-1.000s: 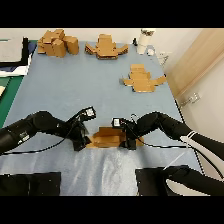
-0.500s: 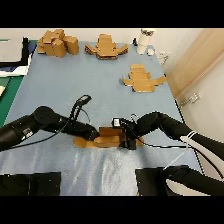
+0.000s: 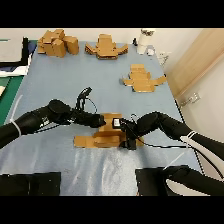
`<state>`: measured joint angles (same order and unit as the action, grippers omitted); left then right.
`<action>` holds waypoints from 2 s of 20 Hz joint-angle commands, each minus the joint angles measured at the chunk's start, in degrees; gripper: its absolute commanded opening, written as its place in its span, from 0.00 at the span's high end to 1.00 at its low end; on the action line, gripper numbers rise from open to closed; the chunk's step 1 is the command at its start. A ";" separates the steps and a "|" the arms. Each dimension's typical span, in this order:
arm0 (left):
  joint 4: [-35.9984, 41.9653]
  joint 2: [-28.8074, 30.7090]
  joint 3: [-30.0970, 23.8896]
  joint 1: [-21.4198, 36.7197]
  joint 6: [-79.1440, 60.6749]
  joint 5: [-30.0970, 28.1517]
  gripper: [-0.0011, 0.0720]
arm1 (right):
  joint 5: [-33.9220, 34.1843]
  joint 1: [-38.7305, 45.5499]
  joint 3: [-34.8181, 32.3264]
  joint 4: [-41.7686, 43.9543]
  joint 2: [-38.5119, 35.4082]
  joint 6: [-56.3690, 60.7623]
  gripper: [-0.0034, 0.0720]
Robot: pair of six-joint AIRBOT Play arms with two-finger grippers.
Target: Fold the box.
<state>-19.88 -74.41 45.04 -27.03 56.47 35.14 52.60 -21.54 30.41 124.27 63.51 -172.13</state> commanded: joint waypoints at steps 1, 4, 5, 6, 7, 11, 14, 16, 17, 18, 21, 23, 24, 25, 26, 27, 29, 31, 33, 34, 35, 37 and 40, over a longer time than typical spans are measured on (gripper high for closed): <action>-1.27 -3.63 0.37 0.11 0.26 -1.09 0.97 | -0.02 0.00 0.00 0.00 -0.02 0.00 0.26; -2.67 -5.68 0.37 0.09 1.66 -0.57 0.97 | -0.02 0.00 0.00 0.00 -0.02 0.00 0.26; -2.67 -6.14 0.37 0.09 1.66 -0.24 0.97 | -0.02 0.00 0.00 0.00 -0.02 0.00 0.26; -2.67 -6.51 0.37 0.09 1.66 0.02 0.97 | -0.02 0.00 0.00 0.00 -0.02 0.00 0.26; -2.67 -6.80 0.37 0.09 1.64 0.44 0.97 | -0.02 0.00 0.00 0.00 -0.02 0.00 0.26; -2.21 -6.91 0.57 0.11 1.51 0.76 0.97 | -0.02 0.00 0.00 0.00 -0.02 0.00 0.26; -1.97 -6.71 2.43 1.49 -1.38 5.11 0.97 | -0.02 0.00 0.00 0.00 -0.02 0.00 0.26; -2.03 -4.39 2.97 3.65 -7.13 10.21 0.97 | -0.02 0.00 0.00 -0.02 -0.02 0.00 0.26; -2.12 -2.25 2.97 4.94 -10.36 12.90 0.97 | -0.02 0.00 0.00 0.00 -0.02 0.00 0.26; -2.49 0.31 2.82 6.32 -12.63 15.06 0.97 | -0.02 0.00 0.00 0.00 -0.02 0.00 0.26; -5.16 8.83 0.85 9.01 -23.63 19.65 0.97 | -0.02 0.00 0.00 0.00 -0.02 0.00 0.26; -11.56 14.03 -0.50 9.22 -28.17 20.52 0.97 | -0.02 0.00 0.00 -0.02 -0.02 0.00 0.26; -15.26 15.78 -0.70 9.14 -30.88 22.03 0.97 | -0.02 0.00 0.00 -0.02 -0.02 0.00 0.26; -18.80 17.07 -0.76 9.16 -33.94 24.00 0.96 | -0.02 0.00 0.00 -0.02 -0.02 0.00 0.26; -19.76 17.84 -1.18 9.60 -35.89 25.29 0.96 | -0.02 0.00 0.00 -0.02 -0.02 0.00 0.26; -18.45 18.03 -2.16 11.37 -36.74 25.20 0.96 | -0.02 0.00 0.00 -0.02 -0.02 -0.02 0.26; -17.27 17.84 -5.38 13.31 -42.16 19.43 0.25 | 0.00 0.00 0.00 -0.02 -0.02 0.00 0.26; -11.63 17.86 -9.20 13.86 -52.65 12.66 0.09 | -0.02 0.00 0.00 -0.02 -0.02 0.00 0.26; -6.56 17.86 -12.66 13.16 -67.56 11.41 0.07 | 0.00 0.00 0.00 -0.02 -0.02 0.00 0.26; -5.31 17.86 -14.36 12.22 -72.81 11.30 0.07 | -0.02 0.00 0.00 -0.02 -0.02 0.00 0.26; -4.59 17.84 -15.91 11.19 -75.82 11.21 0.07 | -0.02 0.00 0.00 -0.02 -0.02 0.00 0.26; -0.55 16.87 -18.93 8.96 -78.84 7.61 0.07 | -0.02 0.00 0.00 -0.04 -0.02 0.00 0.26; 4.50 14.08 -20.02 5.79 -83.19 3.21 0.07 | -0.02 0.00 0.00 -0.04 -0.02 0.00 0.26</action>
<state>-20.82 -58.63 26.98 -18.76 -19.07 42.63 52.60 -21.54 30.41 124.22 63.51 -172.16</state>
